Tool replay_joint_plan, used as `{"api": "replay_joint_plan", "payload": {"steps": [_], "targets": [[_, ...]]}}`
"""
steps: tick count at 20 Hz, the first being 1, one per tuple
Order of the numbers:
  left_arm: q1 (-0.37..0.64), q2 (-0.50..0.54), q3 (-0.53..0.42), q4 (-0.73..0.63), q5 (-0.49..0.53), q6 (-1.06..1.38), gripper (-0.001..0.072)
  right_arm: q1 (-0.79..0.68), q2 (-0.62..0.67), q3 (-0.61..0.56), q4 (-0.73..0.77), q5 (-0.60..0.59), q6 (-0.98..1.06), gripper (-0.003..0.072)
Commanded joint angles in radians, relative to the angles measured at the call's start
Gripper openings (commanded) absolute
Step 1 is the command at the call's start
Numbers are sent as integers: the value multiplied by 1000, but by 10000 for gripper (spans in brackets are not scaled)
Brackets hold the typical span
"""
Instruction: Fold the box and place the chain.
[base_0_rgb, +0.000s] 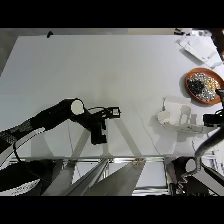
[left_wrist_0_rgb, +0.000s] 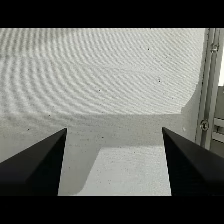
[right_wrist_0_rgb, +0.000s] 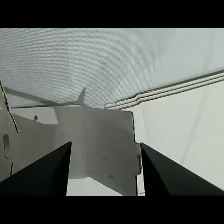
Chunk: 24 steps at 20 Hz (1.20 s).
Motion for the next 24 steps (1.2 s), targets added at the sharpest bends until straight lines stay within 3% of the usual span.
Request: {"api": "replay_joint_plan", "payload": {"steps": [1, 3, 4, 5, 6, 8, 13, 15, 20, 24], "targets": [[-1, 0, 1, 0, 0, 0, 634, 0, -11, 0, 41, -14, -67, 342], [-1, 0, 1, 0, 0, 0, 634, 0, -11, 0, 66, 4, -104, 172], [-1, 0, 1, 0, 0, 0, 634, 0, -11, 0, 65, 11, -106, 138], [-1, 0, 1, 0, 0, 0, 634, 0, -11, 0, 65, 16, -118, 36], [-1, 0, 1, 0, 0, 0, 634, 0, -11, 0, 66, 24, -120, 15], [-1, 0, 1, 0, 0, 0, 634, 1, -10, 0, 87, 33, -134, 15], [-1, 0, 1, 0, 0, 0, 634, 64, 38, 0, 407, 11, -438, 12], [-1, 0, 1, 0, 0, 0, 634, 93, 69, -8, 487, -33, -462, 12], [-1, 0, 1, 0, 0, 0, 634, 92, 191, -125, 778, -186, -584, 11], [-1, 0, 1, 0, 1, 0, 634, 92, 291, -234, 846, -200, -645, 11]]}}
